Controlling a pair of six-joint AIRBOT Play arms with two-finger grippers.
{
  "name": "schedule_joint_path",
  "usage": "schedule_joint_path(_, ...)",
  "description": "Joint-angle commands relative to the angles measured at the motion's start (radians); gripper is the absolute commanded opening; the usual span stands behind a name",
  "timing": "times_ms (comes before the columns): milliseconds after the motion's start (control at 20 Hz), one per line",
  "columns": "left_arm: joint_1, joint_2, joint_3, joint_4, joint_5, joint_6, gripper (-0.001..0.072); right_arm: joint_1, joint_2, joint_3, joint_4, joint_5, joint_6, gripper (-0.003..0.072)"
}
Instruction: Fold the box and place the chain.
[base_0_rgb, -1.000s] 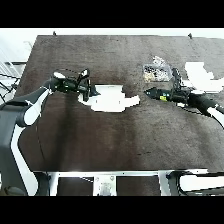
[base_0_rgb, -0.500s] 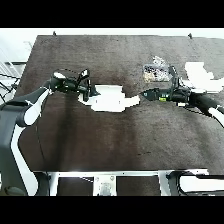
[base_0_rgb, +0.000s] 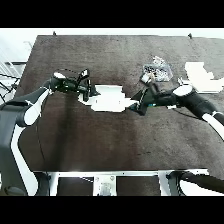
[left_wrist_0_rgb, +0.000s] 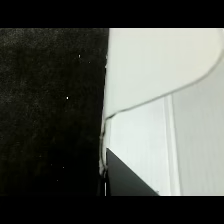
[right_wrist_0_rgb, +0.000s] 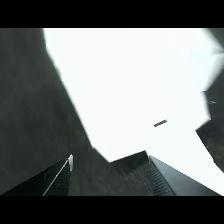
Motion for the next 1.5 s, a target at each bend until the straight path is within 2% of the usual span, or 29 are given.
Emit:
schedule_joint_path(0, 0.000, -0.001, 0.000, 0.000, 0.001, 0.000, 0.0020, 0.122, -0.008, -0.037, -0.176, -0.210, -0.063, 0.0556)
schedule_joint_path(100, 0.000, -0.001, 0.000, 0.000, 0.000, 0.000, 0.0020, 0.151, -0.037, -0.042, -0.176, -0.249, -0.072, 0.0611)
schedule_joint_path(350, 0.000, -0.001, 0.000, 0.000, 0.000, 0.000, 0.0020, 0.205, -0.093, -0.042, -0.175, -0.333, -0.072, 0.0611)
schedule_joint_path(550, 0.000, -0.001, 0.000, 0.000, 0.001, 0.000, 0.0020, 0.210, -0.114, -0.041, -0.151, -0.443, -0.073, 0.0611)
schedule_joint_path(750, 0.000, -0.001, 0.000, 0.000, 0.001, 0.000, 0.0020, 0.208, -0.130, -0.035, -0.149, -0.498, -0.073, 0.0611)
schedule_joint_path(1150, 0.000, -0.001, 0.000, 0.000, 0.001, 0.000, 0.0020, 0.190, -0.131, 0.024, -0.138, -0.492, -0.073, 0.0611)
schedule_joint_path(1250, 0.000, -0.001, 0.000, 0.000, 0.001, 0.000, 0.0020, 0.178, -0.146, 0.037, -0.137, -0.461, -0.135, 0.0613)
schedule_joint_path(1350, -0.001, -0.001, 0.000, 0.000, 0.000, 0.000, 0.0020, 0.166, -0.167, 0.065, -0.084, -0.400, -0.192, 0.0614)
schedule_joint_path(1450, 0.000, -0.001, 0.000, 0.000, 0.001, 0.000, 0.0020, 0.143, -0.173, 0.076, -0.014, -0.393, -0.250, 0.0614)
